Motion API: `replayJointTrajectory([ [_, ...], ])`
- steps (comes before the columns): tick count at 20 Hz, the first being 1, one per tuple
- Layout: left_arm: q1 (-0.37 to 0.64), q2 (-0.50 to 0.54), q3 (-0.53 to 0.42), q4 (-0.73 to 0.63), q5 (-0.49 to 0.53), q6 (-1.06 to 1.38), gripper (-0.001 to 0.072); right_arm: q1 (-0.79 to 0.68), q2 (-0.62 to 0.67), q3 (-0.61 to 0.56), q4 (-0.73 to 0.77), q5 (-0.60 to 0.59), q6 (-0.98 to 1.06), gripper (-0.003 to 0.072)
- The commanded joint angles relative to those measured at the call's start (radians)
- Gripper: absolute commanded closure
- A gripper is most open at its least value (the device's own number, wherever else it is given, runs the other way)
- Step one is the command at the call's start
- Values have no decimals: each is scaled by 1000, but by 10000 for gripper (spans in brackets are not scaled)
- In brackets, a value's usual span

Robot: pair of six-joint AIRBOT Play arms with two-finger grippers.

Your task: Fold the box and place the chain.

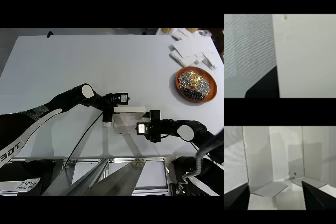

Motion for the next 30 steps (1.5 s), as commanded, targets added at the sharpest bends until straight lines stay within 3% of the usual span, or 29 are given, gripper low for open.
replayJointTrajectory([
  [1,-1,0,0,0,-1,0,700,-19,-1,37,25,43,0,-3],
  [10,-1,-1,0,0,-2,0,700,-129,-56,79,118,64,-3,-3],
  [16,-1,-1,0,0,-1,0,700,-219,-117,82,283,84,-219,-3],
  [22,-1,-1,0,0,-1,0,700,-307,-227,121,323,163,-283,-3],
  [27,-1,0,0,0,-1,0,700,-317,-306,153,478,234,-445,-1],
  [30,-1,-1,0,0,-1,0,700,-317,-350,162,481,235,-446,-1],
])
